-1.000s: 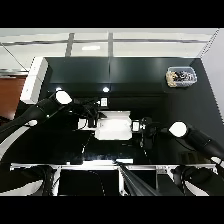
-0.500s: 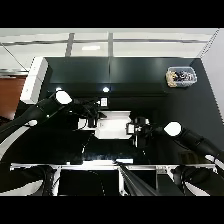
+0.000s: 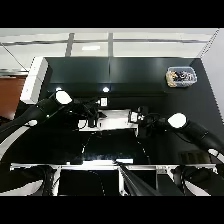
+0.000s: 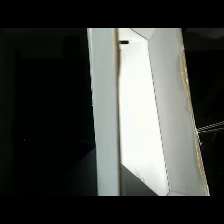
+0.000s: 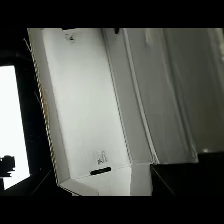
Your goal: Fold the box and place the chain.
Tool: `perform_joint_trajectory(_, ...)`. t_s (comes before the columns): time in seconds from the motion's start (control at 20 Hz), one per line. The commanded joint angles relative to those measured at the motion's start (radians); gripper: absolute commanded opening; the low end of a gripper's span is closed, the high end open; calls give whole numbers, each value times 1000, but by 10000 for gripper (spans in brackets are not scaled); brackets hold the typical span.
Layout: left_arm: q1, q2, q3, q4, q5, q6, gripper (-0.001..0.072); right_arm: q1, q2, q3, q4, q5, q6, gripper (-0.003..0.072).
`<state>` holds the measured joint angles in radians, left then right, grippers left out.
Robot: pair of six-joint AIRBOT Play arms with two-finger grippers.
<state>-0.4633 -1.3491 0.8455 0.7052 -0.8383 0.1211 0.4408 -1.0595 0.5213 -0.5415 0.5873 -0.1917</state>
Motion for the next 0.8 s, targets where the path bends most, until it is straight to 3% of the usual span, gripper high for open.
perform_joint_trajectory(0.0, -1, 0, 0, 1, -3, 3, 25, -29, -1, 14, 12, 38, -10, 712)
perform_joint_trajectory(0.25, -1, 0, 0, 1, -3, 3, 25, -29, -3, 14, 68, 16, -16, 712)
perform_joint_trajectory(0.4, -1, 0, 0, 1, -3, 3, 25, -29, -7, 14, 74, 61, -38, 712)
perform_joint_trajectory(0.75, -1, 0, 0, -6, -5, 2, 25, -27, -122, 14, 128, 105, -219, 712)
